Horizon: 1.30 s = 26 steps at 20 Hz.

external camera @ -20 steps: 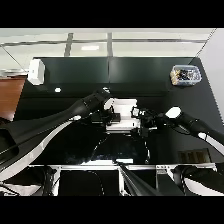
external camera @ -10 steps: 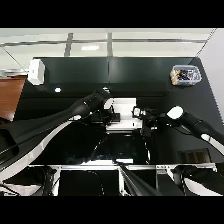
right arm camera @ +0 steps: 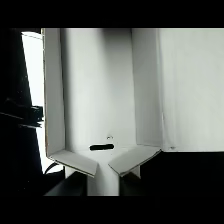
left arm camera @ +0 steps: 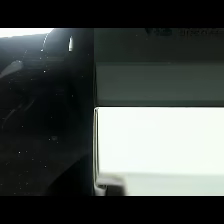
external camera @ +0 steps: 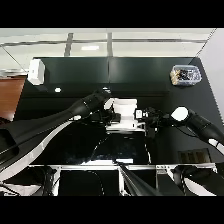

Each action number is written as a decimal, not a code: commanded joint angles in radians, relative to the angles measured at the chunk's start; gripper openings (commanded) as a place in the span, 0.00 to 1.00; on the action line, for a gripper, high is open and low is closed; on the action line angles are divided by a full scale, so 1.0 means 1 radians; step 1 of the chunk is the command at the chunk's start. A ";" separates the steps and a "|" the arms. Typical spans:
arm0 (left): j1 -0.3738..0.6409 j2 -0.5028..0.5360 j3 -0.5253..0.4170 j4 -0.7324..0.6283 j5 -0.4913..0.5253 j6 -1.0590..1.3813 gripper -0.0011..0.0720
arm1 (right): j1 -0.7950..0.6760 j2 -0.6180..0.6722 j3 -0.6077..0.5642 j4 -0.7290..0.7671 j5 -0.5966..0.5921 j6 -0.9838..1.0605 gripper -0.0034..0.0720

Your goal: Fold the box and place the chain.

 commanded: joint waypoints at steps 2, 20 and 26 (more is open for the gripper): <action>0.000 0.001 0.001 -0.004 0.010 -0.002 0.05 | 0.000 -0.006 0.000 0.060 0.006 -0.002 0.13; 0.000 0.000 0.001 -0.003 0.012 -0.002 0.05 | 0.012 -0.114 0.000 0.322 -0.027 -0.040 0.13; 0.000 0.000 0.001 -0.003 0.016 -0.002 0.05 | 0.012 -0.113 0.000 0.320 -0.034 -0.039 0.32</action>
